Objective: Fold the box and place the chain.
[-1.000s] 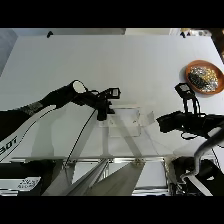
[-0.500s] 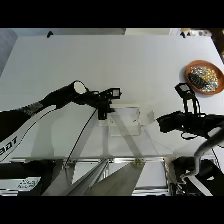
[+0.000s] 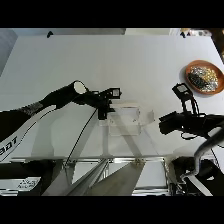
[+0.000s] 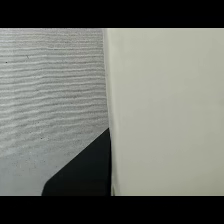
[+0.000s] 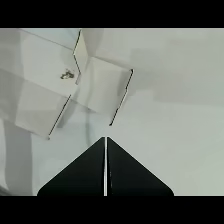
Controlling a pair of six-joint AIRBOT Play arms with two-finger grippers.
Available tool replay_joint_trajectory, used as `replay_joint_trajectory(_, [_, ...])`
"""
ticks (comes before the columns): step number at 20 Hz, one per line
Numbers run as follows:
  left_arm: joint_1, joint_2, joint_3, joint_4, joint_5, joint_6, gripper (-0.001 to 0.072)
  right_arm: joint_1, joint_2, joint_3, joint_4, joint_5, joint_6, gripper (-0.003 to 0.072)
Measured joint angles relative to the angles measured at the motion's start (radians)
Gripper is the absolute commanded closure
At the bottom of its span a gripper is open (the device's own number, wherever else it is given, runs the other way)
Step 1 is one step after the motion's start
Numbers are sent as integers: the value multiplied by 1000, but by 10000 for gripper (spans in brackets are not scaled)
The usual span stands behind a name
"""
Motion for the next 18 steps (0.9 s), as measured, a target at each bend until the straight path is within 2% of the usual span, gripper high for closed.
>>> replay_joint_trajectory(3, [0, 0, 0, 0, 0, 0, 699, 2, 0, 0, 74, 2, -123, 668])
replay_joint_trajectory(6, [0, 0, 0, 0, 0, 0, 699, 32, -2, 0, 176, 2, -344, 667])
replay_joint_trajectory(10, [0, 0, 0, 0, 0, 0, 699, 119, -47, -10, 237, 1, -622, 666])
replay_joint_trajectory(11, [0, 0, 0, 0, 0, 0, 699, 141, -66, -17, 243, 1, -680, 622])
replay_joint_trajectory(12, [0, 0, 0, 0, 0, -1, 699, 161, -92, -27, 249, 0, -735, 501])
replay_joint_trajectory(13, [0, 0, 0, 0, 0, 0, 699, 173, -115, -37, 248, 0, -779, 329])
replay_joint_trajectory(14, [0, 0, 0, 0, 0, 0, 699, 185, -138, -50, 241, -8, -816, 76])
replay_joint_trajectory(15, [0, 0, 0, 0, 0, -1, 699, 193, -153, -66, 226, -19, -842, -8])
replay_joint_trajectory(18, [0, 0, 0, 0, 0, -1, 699, 212, -170, -130, 186, -135, -924, -9])
